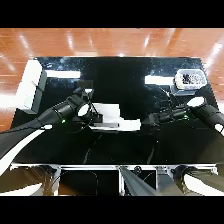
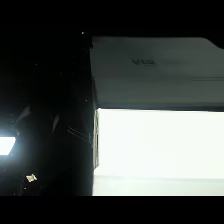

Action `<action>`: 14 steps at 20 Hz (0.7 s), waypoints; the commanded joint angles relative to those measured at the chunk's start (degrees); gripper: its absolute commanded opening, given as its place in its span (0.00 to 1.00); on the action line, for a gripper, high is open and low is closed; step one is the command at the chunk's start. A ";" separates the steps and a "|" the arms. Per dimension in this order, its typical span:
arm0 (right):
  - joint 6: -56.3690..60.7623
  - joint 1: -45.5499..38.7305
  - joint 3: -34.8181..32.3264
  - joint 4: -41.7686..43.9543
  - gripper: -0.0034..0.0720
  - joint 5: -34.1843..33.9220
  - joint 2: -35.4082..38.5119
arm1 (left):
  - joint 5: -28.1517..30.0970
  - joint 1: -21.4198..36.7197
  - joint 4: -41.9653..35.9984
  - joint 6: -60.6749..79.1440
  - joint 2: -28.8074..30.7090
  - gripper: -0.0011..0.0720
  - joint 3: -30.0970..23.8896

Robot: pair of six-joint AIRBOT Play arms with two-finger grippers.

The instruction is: Fold the box and place the chain.

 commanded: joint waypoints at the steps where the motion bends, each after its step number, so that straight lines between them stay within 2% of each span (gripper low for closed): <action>1: -13.92 4.94 0.26 0.37 0.09 -4.74 0.94 | -0.72 0.04 -0.02 0.02 0.00 0.04 -0.02; 2: -16.81 6.99 0.39 -0.26 0.10 -9.11 0.94 | -1.11 0.04 -0.02 0.02 0.00 0.04 -0.02; 3: -18.05 8.59 0.81 -0.79 0.57 -14.19 0.96 | -1.49 0.07 0.00 0.02 0.00 0.04 -0.02; 4: -18.56 9.68 1.42 -0.74 1.00 -17.77 0.96 | -1.81 0.07 0.02 0.04 0.00 0.04 -0.02; 8: -26.49 14.56 4.11 -0.94 0.99 -16.87 0.94 | -1.68 0.07 0.02 0.02 -0.02 0.04 -0.02; 11: -27.08 20.24 4.07 -6.03 0.99 -16.83 0.79 | -1.57 0.07 0.02 0.02 -0.02 0.04 -0.02; 14: -28.33 24.65 3.93 -7.67 0.99 -17.53 -0.11 | -1.55 0.07 0.00 0.02 -0.02 0.04 -0.02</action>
